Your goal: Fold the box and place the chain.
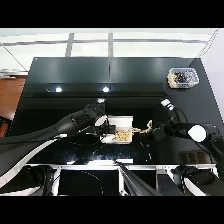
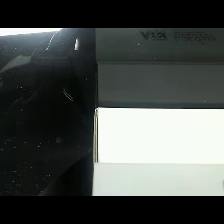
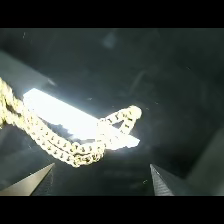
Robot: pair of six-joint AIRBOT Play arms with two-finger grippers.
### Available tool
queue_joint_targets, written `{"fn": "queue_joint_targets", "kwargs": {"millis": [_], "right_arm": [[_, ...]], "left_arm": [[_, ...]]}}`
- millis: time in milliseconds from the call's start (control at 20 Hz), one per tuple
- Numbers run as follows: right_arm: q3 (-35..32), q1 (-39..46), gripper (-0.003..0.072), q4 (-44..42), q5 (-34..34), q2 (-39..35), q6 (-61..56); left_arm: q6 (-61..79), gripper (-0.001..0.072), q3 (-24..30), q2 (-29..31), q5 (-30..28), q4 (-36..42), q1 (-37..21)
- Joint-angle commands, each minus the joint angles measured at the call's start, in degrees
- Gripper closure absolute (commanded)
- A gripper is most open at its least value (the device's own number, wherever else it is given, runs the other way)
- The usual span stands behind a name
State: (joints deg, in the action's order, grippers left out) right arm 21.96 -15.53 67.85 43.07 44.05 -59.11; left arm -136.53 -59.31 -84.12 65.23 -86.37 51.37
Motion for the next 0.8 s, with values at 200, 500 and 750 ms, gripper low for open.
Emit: {"fn": "queue_joint_targets", "kwargs": {"millis": [200,500,750], "right_arm": [[-2.10,-1.14,-0.0030,-6.67,-5.70,4.96,27.87],[-2.08,-1.14,-0.0030,-6.75,-8.55,8.76,28.74],[-2.10,-1.14,-0.0028,-6.80,-8.59,9.01,28.72]], "left_arm": [[-0.02,0.0680,-0.04,-0.04,-0.11,0.09,-0.02],[-0.02,0.0680,-0.04,-0.04,-0.13,0.07,-0.02],[-0.02,0.0680,-0.04,-0.04,-0.22,0.09,-0.02]]}}
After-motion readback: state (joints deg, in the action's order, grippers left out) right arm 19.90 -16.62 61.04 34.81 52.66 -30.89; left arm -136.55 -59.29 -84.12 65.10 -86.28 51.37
